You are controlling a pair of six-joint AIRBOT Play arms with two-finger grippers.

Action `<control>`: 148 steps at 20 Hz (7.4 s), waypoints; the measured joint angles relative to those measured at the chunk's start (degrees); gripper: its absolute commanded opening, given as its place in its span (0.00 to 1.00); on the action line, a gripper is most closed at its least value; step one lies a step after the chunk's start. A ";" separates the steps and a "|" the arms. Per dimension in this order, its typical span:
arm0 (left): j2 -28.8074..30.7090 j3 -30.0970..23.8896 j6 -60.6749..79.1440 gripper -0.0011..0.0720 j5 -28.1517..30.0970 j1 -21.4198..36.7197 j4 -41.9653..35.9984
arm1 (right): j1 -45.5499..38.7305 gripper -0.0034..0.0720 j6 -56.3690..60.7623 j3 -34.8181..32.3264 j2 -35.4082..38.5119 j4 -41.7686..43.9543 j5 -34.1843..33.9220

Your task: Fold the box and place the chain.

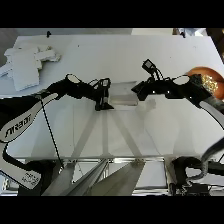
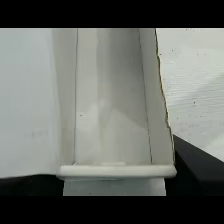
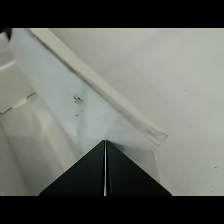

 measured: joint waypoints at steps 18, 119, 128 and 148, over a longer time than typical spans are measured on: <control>0.00 0.00 0.42 0.48 -0.55 -0.07 0.52 | 2.67 0.51 1.22 0.00 12.22 -15.89 2.86; 0.00 0.00 0.22 0.48 -0.24 -0.07 0.31 | 4.24 0.70 45.44 -9.73 4.98 -10.14 -0.98; 0.00 0.00 0.22 0.48 -0.26 -0.07 0.28 | 13.55 0.70 79.89 -3.63 5.46 -43.65 -3.19; 0.00 0.00 0.04 0.48 -0.44 -0.09 0.22 | 25.81 0.10 129.11 5.70 -1.31 -73.44 7.89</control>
